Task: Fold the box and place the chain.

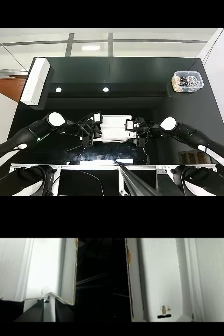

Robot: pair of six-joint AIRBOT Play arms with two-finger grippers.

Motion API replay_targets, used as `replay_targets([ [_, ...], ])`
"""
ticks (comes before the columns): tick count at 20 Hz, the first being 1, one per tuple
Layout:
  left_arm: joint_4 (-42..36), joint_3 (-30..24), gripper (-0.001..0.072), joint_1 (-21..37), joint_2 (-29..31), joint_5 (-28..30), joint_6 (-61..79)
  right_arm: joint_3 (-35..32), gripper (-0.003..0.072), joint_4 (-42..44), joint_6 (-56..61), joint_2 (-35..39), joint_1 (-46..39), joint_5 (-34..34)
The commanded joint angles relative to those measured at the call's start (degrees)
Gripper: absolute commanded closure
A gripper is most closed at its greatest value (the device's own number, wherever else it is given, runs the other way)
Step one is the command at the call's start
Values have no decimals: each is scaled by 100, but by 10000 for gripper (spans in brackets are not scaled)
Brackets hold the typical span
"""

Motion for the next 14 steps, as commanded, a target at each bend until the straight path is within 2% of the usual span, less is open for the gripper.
replay_targets([
  [1,-166,-2,535,-229,-66,334,28,-4,249,-2,0,-4,2,-90],
  [4,-243,0,535,-426,-179,859,24,-4,249,-2,2,-4,2,-151],
  [9,-229,0,548,-424,-256,651,-17,-4,248,-7,2,-4,2,-155],
  [10,-232,0,515,-424,-256,660,-17,-4,249,-7,2,-4,2,-155],
  [11,-232,0,398,-424,-256,675,-13,-4,249,-9,2,-4,2,-155],
  [12,-229,0,248,-424,-256,684,-15,-4,248,-7,2,-4,2,-155],
  [13,-227,0,234,-424,-256,673,-15,-4,249,-7,0,-4,2,-155],
  [14,-227,0,313,-424,-256,667,-15,-4,249,-9,2,-4,2,-155],
])
